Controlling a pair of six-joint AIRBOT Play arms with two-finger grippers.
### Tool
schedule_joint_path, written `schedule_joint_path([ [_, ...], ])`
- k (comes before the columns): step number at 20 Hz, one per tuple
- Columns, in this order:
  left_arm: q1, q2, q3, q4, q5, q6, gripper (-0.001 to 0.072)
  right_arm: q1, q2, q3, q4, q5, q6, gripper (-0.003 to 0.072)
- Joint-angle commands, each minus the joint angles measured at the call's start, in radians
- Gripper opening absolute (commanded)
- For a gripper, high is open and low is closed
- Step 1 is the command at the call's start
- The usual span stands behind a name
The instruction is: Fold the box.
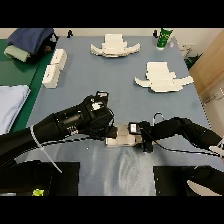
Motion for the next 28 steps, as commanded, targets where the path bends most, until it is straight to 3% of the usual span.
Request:
schedule_joint_path([
  [1, 0.003, 0.008, 0.001, 0.002, 0.092, 0.205, 0.0014, 0.0, 0.001, 0.0, 0.0, 0.0, 0.001, 0.05],
  [5, 0.074, 0.039, -0.032, -0.098, 0.111, 0.634, 0.0013, 0.0, 0.001, 0.0, 0.0, 0.0, 0.001, 0.05],
  [9, 0.282, 0.167, -0.233, -0.344, 0.236, 1.287, 0.0013, 0.0, 0.001, 0.0, 0.0, 0.0, 0.001, 0.0501],
  [12, 0.427, 0.259, -0.388, -0.409, 0.323, 1.646, 0.0017, 0.0, 0.001, 0.0, 0.0, 0.0, 0.0, 0.05],
  [13, 0.464, 0.284, -0.432, -0.451, 0.362, 1.738, 0.0211, 0.0, 0.001, 0.0, 0.0, 0.0, 0.0, 0.05],
  [14, 0.495, 0.309, -0.481, -0.516, 0.431, 1.846, 0.068, 0.0, 0.001, 0.0, 0.0, 0.0, 0.001, 0.05],
  [18, 0.526, 0.333, -0.632, -0.827, 0.656, 2.253, 0.0692, 0.0, 0.001, 0.0, 0.0, 0.0, 0.001, 0.05],
  [22, 0.525, 0.268, -0.713, -0.995, 0.707, 2.49, 0.0692, 0.0, 0.001, 0.0, 0.0, 0.0, 0.001, 0.05],
  [28, 0.479, 0.146, -0.716, -1.177, 0.787, 2.671, 0.0692, 0.0, 0.001, 0.0, 0.0, 0.0, 0.0, 0.05],
])
